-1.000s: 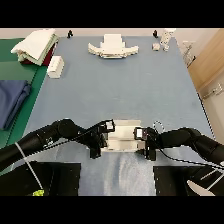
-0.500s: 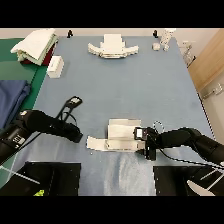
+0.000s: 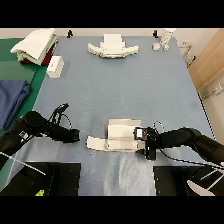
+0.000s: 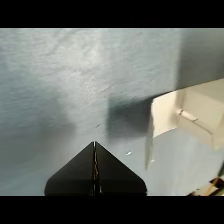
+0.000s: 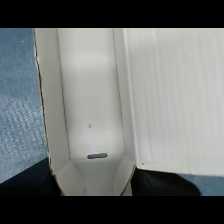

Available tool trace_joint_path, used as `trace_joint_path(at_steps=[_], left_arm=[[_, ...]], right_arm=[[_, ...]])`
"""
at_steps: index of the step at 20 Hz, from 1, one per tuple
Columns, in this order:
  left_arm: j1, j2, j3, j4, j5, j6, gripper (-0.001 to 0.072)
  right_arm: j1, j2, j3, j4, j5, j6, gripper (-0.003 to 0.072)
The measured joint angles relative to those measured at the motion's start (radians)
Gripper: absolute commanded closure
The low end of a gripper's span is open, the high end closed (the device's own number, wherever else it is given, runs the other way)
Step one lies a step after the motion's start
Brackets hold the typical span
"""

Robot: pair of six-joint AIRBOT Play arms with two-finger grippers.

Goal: Fold the box.

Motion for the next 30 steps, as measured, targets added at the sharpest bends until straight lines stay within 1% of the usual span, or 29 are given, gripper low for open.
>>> trace_joint_path(at_steps=[3, 8, 12, 14, 20, 26, 27, 28, 29, 30], left_arm=[[-0.048, -0.041, -0.022, -0.085, 0.058, 0.024, 0.0697], [-0.212, -0.129, -0.03, -0.209, 0.178, 0.052, 0.0697], [-0.296, -0.155, -0.018, -0.312, 0.216, 0.085, 0.0697], [-0.314, -0.159, -0.003, -0.335, 0.212, 0.09, 0.0696], [-0.33, -0.163, 0.051, -0.38, 0.157, 0.09, 0.0694], [-0.332, -0.164, 0.072, -0.396, 0.119, 0.086, 0.0694], [-0.332, -0.164, 0.073, -0.397, 0.115, 0.086, 0.0679], [-0.332, -0.164, 0.074, -0.398, 0.109, 0.085, 0.0412], [-0.332, -0.164, 0.074, -0.401, 0.103, 0.085, 0.0235], [-0.332, -0.164, 0.075, -0.402, 0.1, 0.082, 0.0256]], right_arm=[[0.0, 0.0, 0.0, 0.0, 0.0, 0.0, 0.0149], [0.0, 0.0, 0.0, 0.0, 0.0, 0.0, 0.0149], [0.0, 0.0, 0.0, 0.0, 0.0, 0.0, 0.0149], [0.0, 0.0, 0.0, 0.0, 0.0, 0.0, 0.0149], [0.0, 0.0, 0.0, 0.0, 0.0, 0.0, 0.0149], [0.0, 0.0, 0.0, 0.0, 0.0, 0.0, 0.0149], [0.0, 0.0, 0.0, 0.0, 0.0, 0.0, 0.0149], [0.0, 0.0, 0.0, 0.0, 0.0, 0.0, 0.0149], [0.0, 0.0, 0.0, 0.0, 0.0, 0.0, 0.0149], [0.0, 0.0, 0.0, 0.0, 0.0, 0.0, 0.0149]])
